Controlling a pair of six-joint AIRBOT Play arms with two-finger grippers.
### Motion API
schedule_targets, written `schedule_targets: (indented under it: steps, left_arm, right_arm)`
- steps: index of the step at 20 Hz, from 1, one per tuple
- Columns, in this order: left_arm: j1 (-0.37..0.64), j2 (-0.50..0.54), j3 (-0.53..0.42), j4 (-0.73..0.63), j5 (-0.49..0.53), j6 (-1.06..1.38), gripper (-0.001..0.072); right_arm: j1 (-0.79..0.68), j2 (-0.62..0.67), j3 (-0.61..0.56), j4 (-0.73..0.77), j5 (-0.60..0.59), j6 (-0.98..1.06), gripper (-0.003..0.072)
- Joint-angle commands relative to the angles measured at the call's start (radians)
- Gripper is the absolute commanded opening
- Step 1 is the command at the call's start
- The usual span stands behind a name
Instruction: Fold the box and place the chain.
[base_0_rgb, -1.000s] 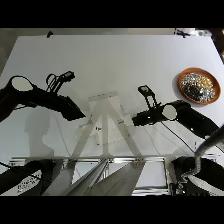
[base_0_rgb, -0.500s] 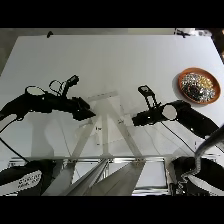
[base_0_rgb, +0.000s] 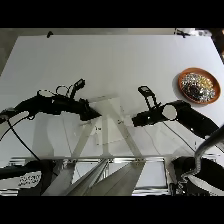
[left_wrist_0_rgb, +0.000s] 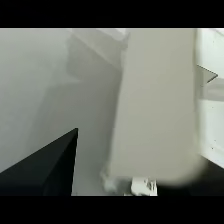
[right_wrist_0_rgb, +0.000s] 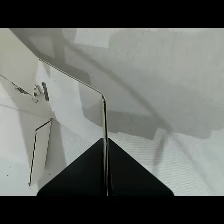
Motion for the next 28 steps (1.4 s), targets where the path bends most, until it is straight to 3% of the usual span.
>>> schedule_targets:
  steps: [1, 2, 4, 5, 8, 14, 17, 18, 22, 28]
  left_arm:
    - [-0.061, -0.016, 0.000, -0.045, 0.050, 0.063, 0.0451]
    - [-0.066, -0.017, 0.000, -0.038, 0.052, 0.063, 0.0399]
    - [-0.060, -0.017, 0.000, -0.009, 0.048, 0.056, 0.0210]
    - [-0.059, -0.017, 0.000, 0.002, 0.047, 0.056, 0.0192]
    - [-0.059, -0.017, 0.000, 0.002, 0.048, 0.073, 0.0008]
    - [-0.061, 0.035, 0.028, -0.005, 0.063, 0.137, 0.0005]
    - [-0.066, 0.048, 0.076, -0.006, 0.023, 0.161, 0.0005]
    - [-0.069, 0.048, 0.087, -0.006, 0.009, 0.163, 0.0005]
    - [-0.118, 0.047, 0.090, -0.005, -0.056, 0.299, 0.0005]
    - [-0.253, 0.026, 0.090, 0.002, 0.077, 0.366, 0.0004]
  right_arm:
    - [0.001, 0.001, 0.000, 0.003, 0.014, 0.000, 0.0007]
    - [0.001, 0.001, 0.000, 0.003, 0.020, 0.000, 0.0007]
    - [0.001, 0.001, 0.000, 0.003, 0.022, 0.000, 0.0007]
    - [0.001, 0.001, 0.000, 0.003, 0.022, 0.000, 0.0007]
    - [0.001, 0.001, 0.000, 0.002, 0.022, 0.000, 0.0007]
    - [0.001, 0.005, 0.001, 0.000, 0.053, 0.000, 0.0021]
    - [0.001, 0.064, 0.016, -0.037, 0.148, 0.000, 0.0263]
    - [0.001, 0.107, 0.028, -0.045, 0.187, 0.000, 0.0301]
    - [0.001, 0.369, 0.081, -0.151, 0.312, 0.014, 0.0301]
    - [0.001, 0.657, 0.081, -0.222, 0.423, 0.071, 0.0301]
